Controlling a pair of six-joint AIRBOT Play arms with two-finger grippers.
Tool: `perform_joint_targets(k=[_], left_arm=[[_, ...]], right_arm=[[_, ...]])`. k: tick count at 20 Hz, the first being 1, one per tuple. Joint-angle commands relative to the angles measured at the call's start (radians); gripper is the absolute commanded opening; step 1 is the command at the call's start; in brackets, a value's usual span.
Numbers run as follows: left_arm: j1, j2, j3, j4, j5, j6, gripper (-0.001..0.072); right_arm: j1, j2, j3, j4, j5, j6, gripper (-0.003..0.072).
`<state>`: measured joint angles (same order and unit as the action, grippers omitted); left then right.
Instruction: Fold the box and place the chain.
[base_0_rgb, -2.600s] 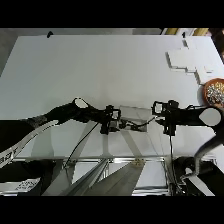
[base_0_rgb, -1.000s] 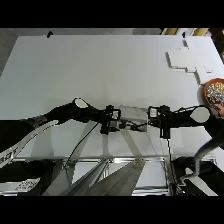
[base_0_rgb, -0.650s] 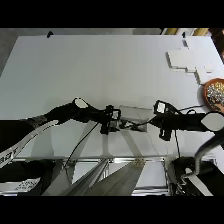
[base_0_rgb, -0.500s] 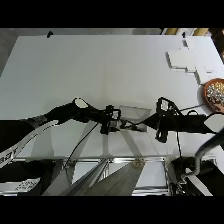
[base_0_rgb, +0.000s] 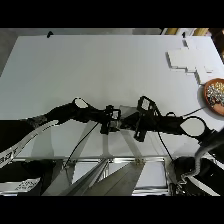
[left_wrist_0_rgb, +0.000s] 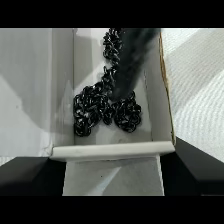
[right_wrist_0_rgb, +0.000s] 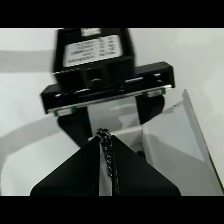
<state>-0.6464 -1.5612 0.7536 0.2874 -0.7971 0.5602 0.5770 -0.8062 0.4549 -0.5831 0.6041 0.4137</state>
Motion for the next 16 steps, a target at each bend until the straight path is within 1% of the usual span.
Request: perform_joint_targets(k=[1, 2, 3, 4, 5, 8, 10, 12, 14, 16], left_arm=[[0.0, 0.0, 0.0, 0.0, 0.0, 0.0, 0.003], [0.001, 0.0, 0.0, 0.0, 0.0, 0.0, 0.003], [0.001, 0.0, 0.0, 0.0, 0.0, 0.0, 0.003], [0.001, 0.0, 0.0, 0.0, 0.0, 0.0, 0.003], [0.0, 0.0, 0.0, 0.0, 0.0, 0.0, 0.003], [0.001, 0.0, 0.0, 0.0, 0.0, 0.0, 0.003], [0.0, 0.0, 0.0, 0.0, 0.0, 0.0, 0.003], [0.0, 0.0, 0.0, 0.0, 0.0, 0.0, 0.003], [0.0, 0.0, 0.0, 0.0, 0.0, 0.0, 0.003], [0.0, 0.0, 0.0, 0.0, 0.0, 0.0, 0.003]], right_arm=[[0.031, -0.069, 0.0, -0.045, -0.121, 0.125, 0.0021], [0.03, -0.074, 0.0, -0.088, -0.127, 0.159, 0.0022], [0.023, -0.075, 0.0, -0.135, -0.121, 0.185, 0.0056], [0.002, -0.075, 0.003, -0.173, -0.093, 0.218, 0.0147], [-0.026, -0.074, 0.015, -0.207, -0.037, 0.241, 0.0178], [-0.126, -0.026, 0.069, -0.357, 0.199, 0.241, 0.0178], [-0.213, 0.05, 0.072, -0.431, 0.298, 0.238, 0.0178], [-0.311, 0.112, 0.072, -0.497, 0.401, 0.171, 0.0178], [-0.39, 0.138, 0.071, -0.555, 0.482, 0.06, 0.0178], [-0.43, 0.128, 0.039, -0.575, 0.477, -0.046, 0.018]])
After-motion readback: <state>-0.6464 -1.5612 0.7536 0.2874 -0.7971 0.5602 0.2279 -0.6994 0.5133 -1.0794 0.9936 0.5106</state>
